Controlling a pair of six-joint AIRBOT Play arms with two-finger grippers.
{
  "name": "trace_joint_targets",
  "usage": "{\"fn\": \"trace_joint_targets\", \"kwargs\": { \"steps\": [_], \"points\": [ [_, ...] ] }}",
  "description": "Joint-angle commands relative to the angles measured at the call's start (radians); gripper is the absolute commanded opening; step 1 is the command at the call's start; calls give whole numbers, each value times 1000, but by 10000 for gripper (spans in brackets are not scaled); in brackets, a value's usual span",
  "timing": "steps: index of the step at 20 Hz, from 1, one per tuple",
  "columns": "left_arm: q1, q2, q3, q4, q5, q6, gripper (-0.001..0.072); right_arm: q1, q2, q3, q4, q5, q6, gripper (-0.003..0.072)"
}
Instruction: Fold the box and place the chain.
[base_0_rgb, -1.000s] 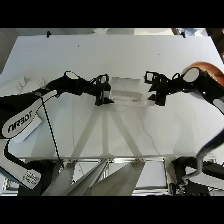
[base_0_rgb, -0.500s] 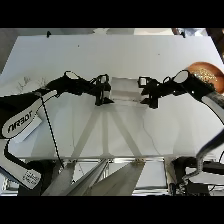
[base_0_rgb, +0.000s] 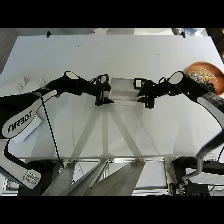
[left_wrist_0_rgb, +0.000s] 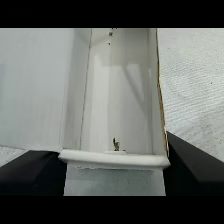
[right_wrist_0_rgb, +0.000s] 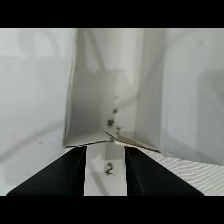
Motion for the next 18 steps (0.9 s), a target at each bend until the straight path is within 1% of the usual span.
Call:
{"fn": "trace_joint_targets", "kwargs": {
  "steps": [1, 4, 6, 7, 8, 9, 13, 14, 15, 16, 17, 18],
  "points": [
    [1, 0, 0, 0, 0, 1, 19, 2, -1, 0, 5, -36, 0, 228],
    [1, 0, 0, 0, 0, 1, 19, 2, -1, 0, 14, -36, 0, 214],
    [1, 0, 0, 0, 0, 1, 19, 2, -1, 0, 61, -35, 0, 222],
    [1, 0, 0, 0, 0, 1, 19, 2, -1, 0, 91, -36, 0, 310],
    [1, 0, 0, 0, 0, 1, 19, 2, -1, 0, 113, -36, 0, 426],
    [1, 0, 0, 0, 0, 1, 19, 2, -1, 0, 115, -36, 1, 465],
    [1, 0, 0, 0, 0, 1, 19, 2, -1, 0, 105, -36, 12, 453],
    [1, 0, 0, 0, 0, 1, 19, 2, -1, 0, 105, -35, 15, 421],
    [1, 0, 0, 0, 0, 1, 19, 2, -1, 0, 105, -31, 43, 295],
    [1, 0, 0, 0, 0, 1, 19, 2, 0, 0, 103, -25, 66, 49],
    [1, 0, 0, 0, 0, 1, 19, 2, 3, 0, 95, -20, 68, 9],
    [1, 0, 0, 0, 0, 1, 19, 2, 12, 0, 84, -18, 68, 9]
  ]
}}
